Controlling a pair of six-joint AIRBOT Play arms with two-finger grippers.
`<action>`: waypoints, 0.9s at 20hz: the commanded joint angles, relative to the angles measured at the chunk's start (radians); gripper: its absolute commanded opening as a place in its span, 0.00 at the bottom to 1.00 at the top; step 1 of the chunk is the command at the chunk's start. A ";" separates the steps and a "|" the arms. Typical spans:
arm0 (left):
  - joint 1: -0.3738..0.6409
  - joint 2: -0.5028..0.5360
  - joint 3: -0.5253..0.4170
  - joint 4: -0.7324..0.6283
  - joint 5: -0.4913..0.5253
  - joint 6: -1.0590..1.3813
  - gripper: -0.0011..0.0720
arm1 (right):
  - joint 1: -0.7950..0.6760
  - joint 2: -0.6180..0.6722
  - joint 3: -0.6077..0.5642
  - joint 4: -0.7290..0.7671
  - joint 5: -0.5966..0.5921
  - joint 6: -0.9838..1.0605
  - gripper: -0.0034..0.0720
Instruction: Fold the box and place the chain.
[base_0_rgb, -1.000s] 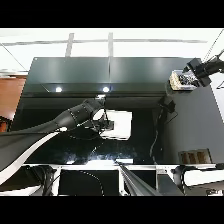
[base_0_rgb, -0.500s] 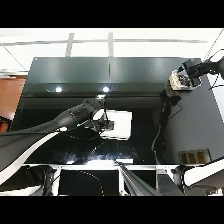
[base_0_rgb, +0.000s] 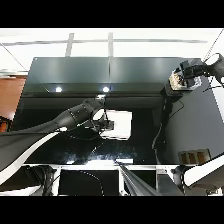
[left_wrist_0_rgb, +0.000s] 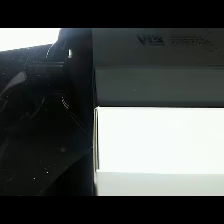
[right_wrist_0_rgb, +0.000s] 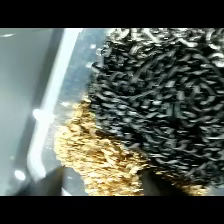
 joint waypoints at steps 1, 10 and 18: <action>0.000 0.000 0.000 0.000 0.002 0.000 0.05 | 0.001 -0.005 0.001 0.008 -0.008 -0.073 0.39; 0.000 0.000 0.000 0.000 0.002 0.000 0.05 | -0.013 0.056 0.109 0.013 0.122 -0.498 0.09; 0.000 0.000 0.000 0.001 0.001 0.001 0.05 | -0.026 0.329 0.125 0.111 0.319 -0.781 0.09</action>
